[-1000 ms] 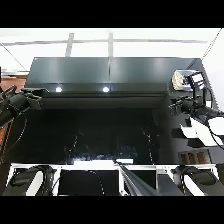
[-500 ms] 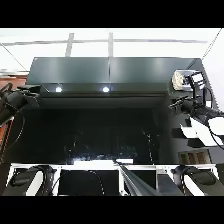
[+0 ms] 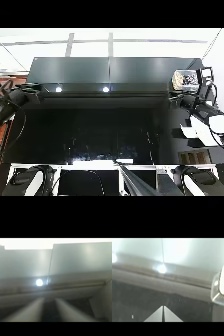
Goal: Fold the box and place the chain.
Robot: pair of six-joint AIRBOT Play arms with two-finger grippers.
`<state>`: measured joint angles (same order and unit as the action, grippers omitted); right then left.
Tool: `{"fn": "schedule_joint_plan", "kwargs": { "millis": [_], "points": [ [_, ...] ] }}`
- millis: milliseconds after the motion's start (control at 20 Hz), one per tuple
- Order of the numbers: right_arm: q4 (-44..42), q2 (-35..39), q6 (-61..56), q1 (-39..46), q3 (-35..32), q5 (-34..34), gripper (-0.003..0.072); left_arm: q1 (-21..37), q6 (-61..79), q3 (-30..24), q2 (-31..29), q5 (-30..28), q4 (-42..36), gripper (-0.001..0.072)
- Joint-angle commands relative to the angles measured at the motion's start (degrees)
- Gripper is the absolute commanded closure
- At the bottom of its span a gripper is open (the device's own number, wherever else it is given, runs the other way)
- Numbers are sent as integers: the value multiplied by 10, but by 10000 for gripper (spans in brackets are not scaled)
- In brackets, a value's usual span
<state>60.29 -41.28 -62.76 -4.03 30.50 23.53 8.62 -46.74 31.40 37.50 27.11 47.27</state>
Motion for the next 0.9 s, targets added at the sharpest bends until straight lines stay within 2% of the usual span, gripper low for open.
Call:
{"fn": "schedule_joint_plan", "kwargs": {
  "millis": [0, 50, 150, 250, 400, 600, 700, 850],
  "points": [
    [-33, -35, 0, 0, -2, -69, 404, -12, -3, 0, 69, -19, -3, 1],
    [-27, -54, 3, 0, -2, -67, -34, -20, -2, 0, 89, -22, -2, 1],
    [-22, -91, -65, 16, 1, -97, -34, -37, -1, 0, 114, -31, 1, 1],
    [-1, -129, -165, 100, 45, -81, -34, -51, 1, 0, 122, -47, 9, 1],
    [90, -214, -202, 316, 188, 50, -34, -56, 1, 0, 122, -58, 9, 0],
    [104, -325, -202, 590, 361, 242, -34, -56, 0, 0, 122, -50, 9, 1],
    [104, -361, -186, 680, 401, 306, -34, -56, 0, 0, 122, -43, 9, 1],
    [51, -428, 13, 735, 436, 408, -34, -57, 0, 0, 122, -38, 9, 1]
  ]
}}
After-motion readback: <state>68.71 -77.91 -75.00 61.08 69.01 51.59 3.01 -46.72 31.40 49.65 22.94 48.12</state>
